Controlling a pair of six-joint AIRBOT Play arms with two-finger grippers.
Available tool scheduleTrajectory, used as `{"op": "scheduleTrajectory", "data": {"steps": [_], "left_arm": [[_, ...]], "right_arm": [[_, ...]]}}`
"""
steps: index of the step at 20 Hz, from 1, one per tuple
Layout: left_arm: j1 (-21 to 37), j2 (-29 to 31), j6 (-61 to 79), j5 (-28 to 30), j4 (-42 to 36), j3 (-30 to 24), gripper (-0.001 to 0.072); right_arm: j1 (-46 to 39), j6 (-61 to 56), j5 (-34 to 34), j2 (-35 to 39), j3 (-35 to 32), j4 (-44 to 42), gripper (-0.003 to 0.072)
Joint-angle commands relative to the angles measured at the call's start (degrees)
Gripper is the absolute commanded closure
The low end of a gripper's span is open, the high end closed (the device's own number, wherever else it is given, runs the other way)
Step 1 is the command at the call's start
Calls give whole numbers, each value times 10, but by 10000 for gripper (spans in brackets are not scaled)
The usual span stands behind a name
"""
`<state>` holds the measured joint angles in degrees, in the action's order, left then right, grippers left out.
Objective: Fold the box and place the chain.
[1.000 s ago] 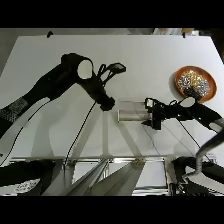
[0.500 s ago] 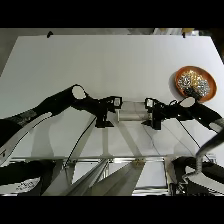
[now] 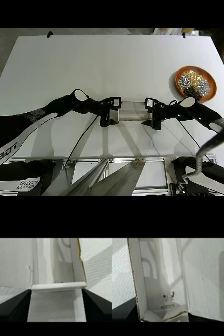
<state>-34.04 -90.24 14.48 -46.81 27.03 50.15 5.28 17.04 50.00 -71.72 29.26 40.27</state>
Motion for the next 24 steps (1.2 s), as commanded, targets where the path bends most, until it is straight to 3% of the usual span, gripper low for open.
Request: {"op": "scheduleTrajectory", "data": {"steps": [1,8,10,11,24], "left_arm": [[-5,-12,8,6,-23,-1,7],[-26,-29,50,25,-79,-1,34],[-26,-29,50,25,-78,-1,346],[-26,-29,50,24,-78,-1,426],[-26,-29,48,24,-77,-1,437]], "right_arm": [[0,0,0,0,0,0,292],[0,0,0,0,0,0,292],[0,0,0,0,0,0,292],[0,0,0,0,0,0,292],[0,0,0,0,0,0,292]]}}
